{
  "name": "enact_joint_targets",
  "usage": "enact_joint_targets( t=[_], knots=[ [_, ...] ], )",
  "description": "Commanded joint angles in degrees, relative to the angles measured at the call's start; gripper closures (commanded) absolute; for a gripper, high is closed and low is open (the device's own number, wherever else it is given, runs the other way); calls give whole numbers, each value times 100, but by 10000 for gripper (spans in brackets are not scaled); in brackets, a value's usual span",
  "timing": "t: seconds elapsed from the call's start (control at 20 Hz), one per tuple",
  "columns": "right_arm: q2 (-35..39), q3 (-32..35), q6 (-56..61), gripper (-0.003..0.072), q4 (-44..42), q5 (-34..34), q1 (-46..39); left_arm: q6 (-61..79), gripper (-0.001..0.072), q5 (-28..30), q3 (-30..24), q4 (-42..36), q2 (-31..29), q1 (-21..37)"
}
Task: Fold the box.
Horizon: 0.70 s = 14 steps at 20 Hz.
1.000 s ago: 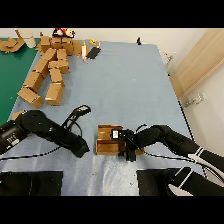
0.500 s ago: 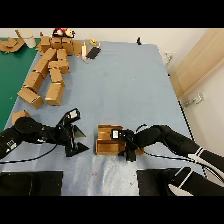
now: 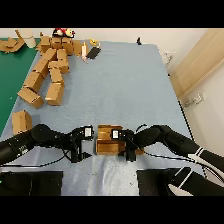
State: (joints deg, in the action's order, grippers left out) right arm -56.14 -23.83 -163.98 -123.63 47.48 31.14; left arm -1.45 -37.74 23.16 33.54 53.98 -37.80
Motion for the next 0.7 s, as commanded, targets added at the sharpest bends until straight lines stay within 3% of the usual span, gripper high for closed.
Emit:
enact_joint_targets(
  t=[0.0,0.65],
  knots=[
    [4,0,0,212,0,0,-2,61,11,334,0,70,330,-116],
    [4,0,0,212,0,0,-2,83,10,315,498,-160,1093,-400]
  ],
)
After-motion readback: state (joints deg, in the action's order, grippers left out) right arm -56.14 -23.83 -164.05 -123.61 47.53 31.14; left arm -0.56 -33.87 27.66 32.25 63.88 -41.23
